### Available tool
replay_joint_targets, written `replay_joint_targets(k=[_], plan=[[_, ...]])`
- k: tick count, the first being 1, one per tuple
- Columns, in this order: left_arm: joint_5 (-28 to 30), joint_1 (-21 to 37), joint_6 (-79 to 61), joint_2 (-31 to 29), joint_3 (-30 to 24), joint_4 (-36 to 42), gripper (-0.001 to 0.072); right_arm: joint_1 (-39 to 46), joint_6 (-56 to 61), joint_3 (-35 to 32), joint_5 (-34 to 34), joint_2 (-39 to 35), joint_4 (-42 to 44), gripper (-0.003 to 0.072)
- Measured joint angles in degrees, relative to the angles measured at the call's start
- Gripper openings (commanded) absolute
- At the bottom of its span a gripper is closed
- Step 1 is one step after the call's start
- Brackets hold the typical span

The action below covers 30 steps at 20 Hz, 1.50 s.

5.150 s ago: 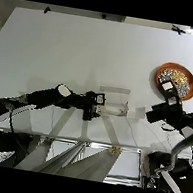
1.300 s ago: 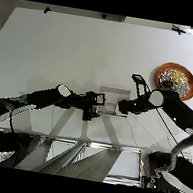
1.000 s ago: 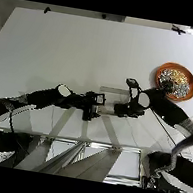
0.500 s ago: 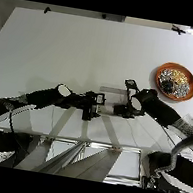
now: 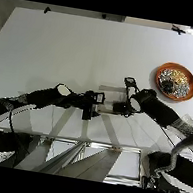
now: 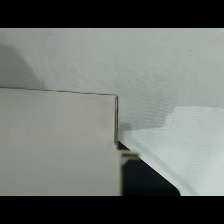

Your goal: Fold the box and place the chain.

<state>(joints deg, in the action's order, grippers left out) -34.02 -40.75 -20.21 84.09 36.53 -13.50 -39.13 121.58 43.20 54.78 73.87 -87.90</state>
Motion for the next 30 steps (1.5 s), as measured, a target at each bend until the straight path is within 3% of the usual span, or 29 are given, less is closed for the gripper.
replay_joint_targets(k=[5, 6, 7, 8, 14, 20, 25, 28, 30], plan=[[-0.1, 0.0, -0.1, 0.0, 0.0, 0.0, 0.0206, 0.0, 0.0, 0.0, -0.3, 0.0, 0.0, 0.0025], [-0.2, 0.0, -0.1, 0.0, 0.0, 0.0, 0.0206, 0.0, -0.1, 0.0, -0.2, 0.0, 0.0, 0.0126], [-0.2, 0.0, -0.2, 0.0, 0.0, -0.1, 0.0206, 0.0, -0.1, 0.0, -0.4, 0.0, 0.1, 0.0305], [-0.2, 0.0, -0.2, 0.0, 0.0, 0.0, 0.0206, -0.1, -0.3, 0.1, -0.9, 0.0, 0.7, 0.0408], [-0.7, -0.1, -0.2, 0.0, 0.0, -0.1, 0.0206, 1.2, -4.1, 0.1, 4.5, -3.1, -0.5, 0.0422], [-0.3, -0.1, -0.2, 0.0, 0.0, 0.0, 0.0206, 7.3, -11.4, 0.6, 9.7, -12.9, -2.3, 0.0421], [-0.3, -0.1, -0.1, 0.0, 0.0, 0.0, 0.0206, 22.4, -20.3, 5.4, 6.4, -17.4, -7.6, 0.0418], [-0.3, -0.1, -0.1, 0.0, 0.0, 0.0, 0.0206, 34.8, -26.3, 7.9, 2.9, -13.7, -8.4, 0.0427], [-0.3, -0.1, -0.1, 0.0, 0.0, 0.0, 0.0206, 41.8, -28.7, 8.8, 0.9, -9.7, -8.5, 0.0493]])
